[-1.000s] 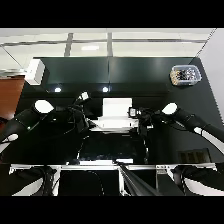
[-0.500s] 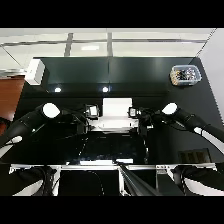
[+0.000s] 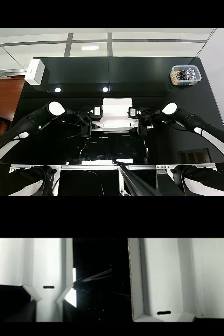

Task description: Fold the box and place the chain.

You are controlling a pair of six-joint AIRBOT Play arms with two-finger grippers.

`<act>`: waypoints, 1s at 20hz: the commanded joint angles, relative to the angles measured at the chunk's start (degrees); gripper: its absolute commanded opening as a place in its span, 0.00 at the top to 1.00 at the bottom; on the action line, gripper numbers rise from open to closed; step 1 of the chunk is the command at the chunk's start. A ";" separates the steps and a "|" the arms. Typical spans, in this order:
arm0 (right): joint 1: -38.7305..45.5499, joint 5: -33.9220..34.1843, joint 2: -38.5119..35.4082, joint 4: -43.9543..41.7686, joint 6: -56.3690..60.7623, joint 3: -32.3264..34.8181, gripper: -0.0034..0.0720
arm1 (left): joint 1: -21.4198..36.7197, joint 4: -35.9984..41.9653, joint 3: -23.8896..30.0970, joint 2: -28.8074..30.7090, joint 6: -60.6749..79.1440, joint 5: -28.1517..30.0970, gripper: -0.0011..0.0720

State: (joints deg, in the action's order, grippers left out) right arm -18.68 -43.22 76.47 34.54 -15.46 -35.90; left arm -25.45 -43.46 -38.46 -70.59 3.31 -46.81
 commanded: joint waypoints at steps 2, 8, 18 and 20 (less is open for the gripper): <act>-0.04 -0.02 0.04 0.00 0.00 0.02 0.35 | -0.04 2.93 -0.50 -0.55 0.13 0.26 0.60; -0.07 -0.02 0.04 0.00 0.00 0.02 0.35 | -1.25 7.28 -0.50 -1.62 0.15 2.93 0.62; -0.04 -0.02 0.04 -0.02 0.00 0.02 0.35 | -3.96 14.32 -0.52 -5.51 -0.07 4.92 0.62; -0.04 -0.02 0.04 -0.02 0.00 0.02 0.35 | -3.96 13.70 -0.52 -5.51 -0.02 4.83 0.79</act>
State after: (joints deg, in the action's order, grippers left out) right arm -18.68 -43.22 76.47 34.57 -15.49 -35.90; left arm -29.32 -30.00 -38.94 -75.90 3.29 -42.09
